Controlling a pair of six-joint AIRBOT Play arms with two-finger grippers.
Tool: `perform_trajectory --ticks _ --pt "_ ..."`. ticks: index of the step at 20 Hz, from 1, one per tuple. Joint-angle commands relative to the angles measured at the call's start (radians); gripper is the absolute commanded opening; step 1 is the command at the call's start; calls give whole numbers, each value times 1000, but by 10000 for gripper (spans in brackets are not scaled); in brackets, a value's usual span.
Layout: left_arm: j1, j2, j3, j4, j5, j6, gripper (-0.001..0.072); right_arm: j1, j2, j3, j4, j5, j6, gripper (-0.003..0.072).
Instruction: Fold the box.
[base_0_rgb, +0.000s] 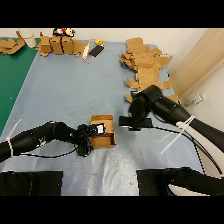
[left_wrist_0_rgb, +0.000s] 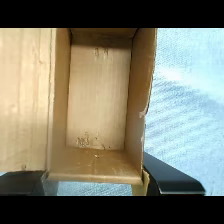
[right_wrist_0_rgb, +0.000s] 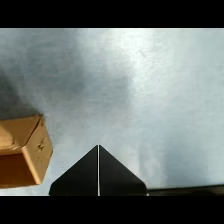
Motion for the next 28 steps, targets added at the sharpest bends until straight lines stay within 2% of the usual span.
perform_trajectory --ticks 1,2,4,6,9,13,17,25,28 --pt "0 0 1 0 0 0 459 -244 -1 -58 322 220 -345 5" --pt "0 0 0 0 -1 0 459 -321 -21 -67 521 282 -514 4" --pt "0 0 0 0 0 0 460 -413 -83 -67 806 299 -783 5" --pt "0 0 0 0 0 0 459 -437 -167 -51 917 275 -909 4" --pt "0 0 0 0 -1 0 460 -410 -291 -5 980 195 -1056 4" --pt "0 0 1 0 0 0 460 -385 -344 4 1065 185 -1178 4" --pt "0 0 0 0 0 0 459 -383 -344 4 1094 88 -1314 4" --pt "0 0 0 0 0 0 459 -265 -334 -2 1077 40 -1434 6" --pt "0 0 1 0 0 0 459 -218 -270 -57 1054 77 -1472 6"
